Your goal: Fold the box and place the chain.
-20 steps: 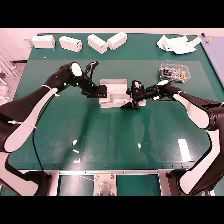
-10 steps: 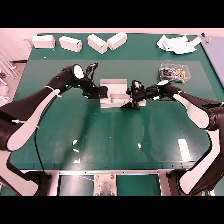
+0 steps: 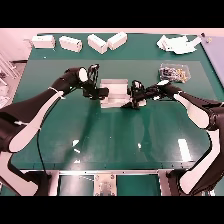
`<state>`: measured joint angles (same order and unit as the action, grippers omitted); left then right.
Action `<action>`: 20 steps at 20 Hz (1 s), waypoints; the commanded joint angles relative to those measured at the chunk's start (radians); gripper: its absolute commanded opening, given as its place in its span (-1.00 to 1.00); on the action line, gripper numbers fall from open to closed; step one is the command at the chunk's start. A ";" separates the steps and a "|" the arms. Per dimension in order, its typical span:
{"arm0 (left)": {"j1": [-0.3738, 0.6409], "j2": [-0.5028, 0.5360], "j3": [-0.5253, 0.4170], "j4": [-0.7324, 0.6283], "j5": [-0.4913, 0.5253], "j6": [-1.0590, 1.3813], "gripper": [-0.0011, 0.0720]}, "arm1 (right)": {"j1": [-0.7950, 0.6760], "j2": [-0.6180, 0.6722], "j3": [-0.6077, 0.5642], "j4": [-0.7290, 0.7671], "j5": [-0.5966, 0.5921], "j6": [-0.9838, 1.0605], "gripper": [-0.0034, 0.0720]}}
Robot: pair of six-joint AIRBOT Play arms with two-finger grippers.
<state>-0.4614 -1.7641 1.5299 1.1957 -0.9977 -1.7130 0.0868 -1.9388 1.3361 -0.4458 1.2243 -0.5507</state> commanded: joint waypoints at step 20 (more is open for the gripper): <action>-0.083 -0.064 0.122 0.264 -0.131 -0.258 0.27 | 0.001 0.000 0.001 0.001 0.000 0.000 0.64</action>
